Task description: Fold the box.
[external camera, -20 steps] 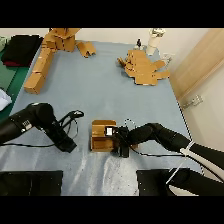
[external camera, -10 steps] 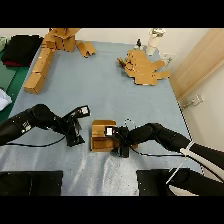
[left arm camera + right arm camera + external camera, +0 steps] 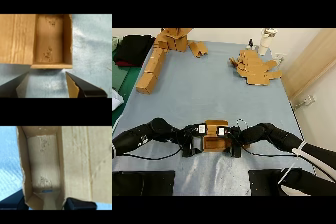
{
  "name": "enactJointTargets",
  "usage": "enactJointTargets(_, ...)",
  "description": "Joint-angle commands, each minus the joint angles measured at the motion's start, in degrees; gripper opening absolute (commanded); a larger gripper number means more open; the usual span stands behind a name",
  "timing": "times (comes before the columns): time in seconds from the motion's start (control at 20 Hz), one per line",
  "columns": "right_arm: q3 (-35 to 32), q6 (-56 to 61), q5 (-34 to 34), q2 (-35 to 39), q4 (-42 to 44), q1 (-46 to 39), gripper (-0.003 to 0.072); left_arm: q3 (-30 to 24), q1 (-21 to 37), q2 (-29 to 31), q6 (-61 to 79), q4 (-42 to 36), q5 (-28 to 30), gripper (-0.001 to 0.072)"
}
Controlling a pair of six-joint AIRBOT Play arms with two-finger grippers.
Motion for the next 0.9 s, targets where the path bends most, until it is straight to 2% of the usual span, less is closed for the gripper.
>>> enactJointTargets(0.0,-0.02,0.02,0.0,-0.02,0.0,-0.02,0.0502,-0.72,-2.62,0.02,1.75,-2.75,4.15,0.0692)
enactJointTargets(0.45,-0.02,0.02,0.0,-0.02,-0.02,-0.02,0.0502,-0.72,-4.2,0.0,1.75,-4.9,5.9,0.0692)
enactJointTargets(0.85,-0.02,0.02,0.0,-0.02,-0.02,-0.02,0.0502,-0.66,-4.9,-2.89,2.36,-6.45,5.81,0.0692)
